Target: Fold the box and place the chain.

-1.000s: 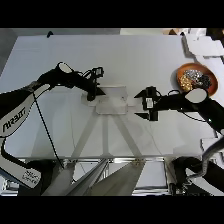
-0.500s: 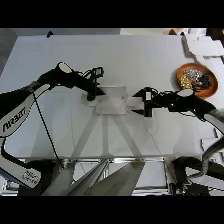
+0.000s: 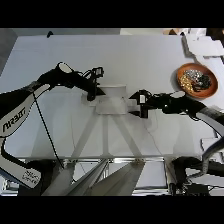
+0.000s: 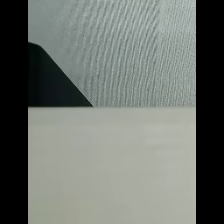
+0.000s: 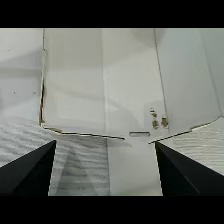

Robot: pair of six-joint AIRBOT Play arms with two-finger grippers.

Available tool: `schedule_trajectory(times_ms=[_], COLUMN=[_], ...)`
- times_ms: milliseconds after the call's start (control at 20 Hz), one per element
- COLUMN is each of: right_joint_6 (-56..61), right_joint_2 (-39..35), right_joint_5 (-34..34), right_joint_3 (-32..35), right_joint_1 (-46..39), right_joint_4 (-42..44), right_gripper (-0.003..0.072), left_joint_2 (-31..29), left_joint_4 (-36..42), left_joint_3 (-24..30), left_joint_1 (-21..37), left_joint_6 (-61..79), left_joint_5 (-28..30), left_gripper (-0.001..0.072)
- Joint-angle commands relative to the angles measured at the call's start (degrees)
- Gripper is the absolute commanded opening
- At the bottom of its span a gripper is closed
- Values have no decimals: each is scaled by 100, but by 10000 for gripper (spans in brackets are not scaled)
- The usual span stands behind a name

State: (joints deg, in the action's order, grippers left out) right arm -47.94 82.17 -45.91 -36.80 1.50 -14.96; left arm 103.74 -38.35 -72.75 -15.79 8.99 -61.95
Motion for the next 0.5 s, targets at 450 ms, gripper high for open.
schedule_trajectory(times_ms=[450], right_joint_6=[538], right_joint_2=[280], right_joint_5=[-140], right_joint_3=[7], right_joint_1=[22], right_joint_4=[951], right_gripper=[710], left_joint_2=[4], left_joint_4=[0], left_joint_3=[2], left_joint_1=[-2], left_joint_6=[0], left_joint_5=[0], left_gripper=[13])
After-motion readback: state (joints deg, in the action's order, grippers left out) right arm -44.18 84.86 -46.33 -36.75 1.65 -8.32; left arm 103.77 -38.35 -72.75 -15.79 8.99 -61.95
